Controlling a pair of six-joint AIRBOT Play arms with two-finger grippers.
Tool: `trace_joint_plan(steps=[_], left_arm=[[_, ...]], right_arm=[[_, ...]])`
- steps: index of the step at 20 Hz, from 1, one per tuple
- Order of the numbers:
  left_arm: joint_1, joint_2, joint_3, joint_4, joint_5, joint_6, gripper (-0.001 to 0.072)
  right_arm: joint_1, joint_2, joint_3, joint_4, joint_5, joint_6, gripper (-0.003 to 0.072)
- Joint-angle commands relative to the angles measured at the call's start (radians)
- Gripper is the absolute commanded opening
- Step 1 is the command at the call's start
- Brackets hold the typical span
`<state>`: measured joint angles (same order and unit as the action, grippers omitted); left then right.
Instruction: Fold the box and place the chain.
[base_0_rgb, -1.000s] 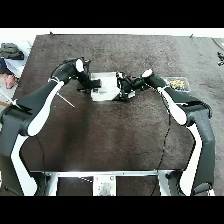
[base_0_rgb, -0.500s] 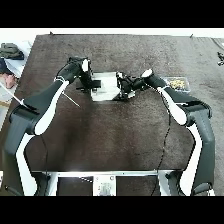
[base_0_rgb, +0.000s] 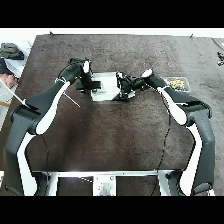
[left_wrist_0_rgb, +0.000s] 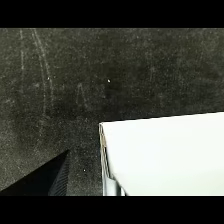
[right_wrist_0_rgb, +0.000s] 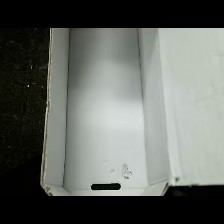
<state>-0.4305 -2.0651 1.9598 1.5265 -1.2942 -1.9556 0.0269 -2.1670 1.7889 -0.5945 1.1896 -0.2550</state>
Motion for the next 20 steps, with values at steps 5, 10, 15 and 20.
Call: trace_joint_plan(steps=[5,10,15,20], left_arm=[[-0.013,-0.001,0.002,0.018,0.020,0.011,0.0340],[-0.012,-0.003,0.001,0.031,-0.001,0.007,0.0224],[-0.013,-0.021,0.002,0.031,-0.024,0.009,0.0224],[-0.013,-0.021,0.002,0.031,-0.009,0.018,0.0040]], right_arm=[[0.001,0.000,0.001,0.000,0.000,0.000,0.0277],[0.001,0.000,0.001,0.000,0.000,0.000,0.0277],[0.001,0.000,0.001,0.000,0.000,0.000,0.0277],[0.001,0.000,0.001,0.000,0.000,0.000,0.0277]])
